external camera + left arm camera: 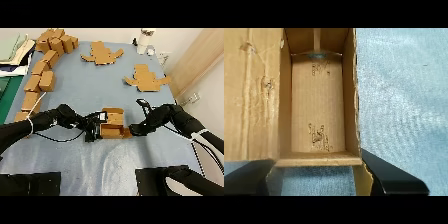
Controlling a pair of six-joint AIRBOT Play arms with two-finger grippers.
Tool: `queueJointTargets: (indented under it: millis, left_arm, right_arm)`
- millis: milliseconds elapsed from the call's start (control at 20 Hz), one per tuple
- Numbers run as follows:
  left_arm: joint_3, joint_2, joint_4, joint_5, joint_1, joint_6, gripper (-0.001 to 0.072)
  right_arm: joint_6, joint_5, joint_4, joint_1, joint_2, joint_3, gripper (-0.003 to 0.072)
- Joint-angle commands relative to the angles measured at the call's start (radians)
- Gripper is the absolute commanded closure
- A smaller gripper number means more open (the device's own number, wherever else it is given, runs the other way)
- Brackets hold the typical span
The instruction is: Fold the box.
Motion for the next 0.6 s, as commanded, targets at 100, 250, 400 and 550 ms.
queueJointTargets:
  millis: [100,250,400,550]
  left_arm:
    - [0.0,0.0,0.0,0.001,0.001,0.002,0.0288]
    - [0.0,0.0,0.0,0.001,0.001,0.002,0.0288]
    - [0.0,0.0,0.0,0.001,0.001,0.002,0.0288]
    - [0.0,0.0,0.0,0.001,0.001,0.002,0.0288]
  right_arm:
    - [-0.005,-0.008,0.049,0.0,0.022,0.009,0.0682]
    - [-0.005,-0.012,0.068,0.0,0.022,0.045,0.0474]
    - [-0.005,-0.014,0.097,0.0,0.022,0.072,0.0446]
    - [-0.005,-0.013,0.114,0.0,0.022,0.073,0.0446]
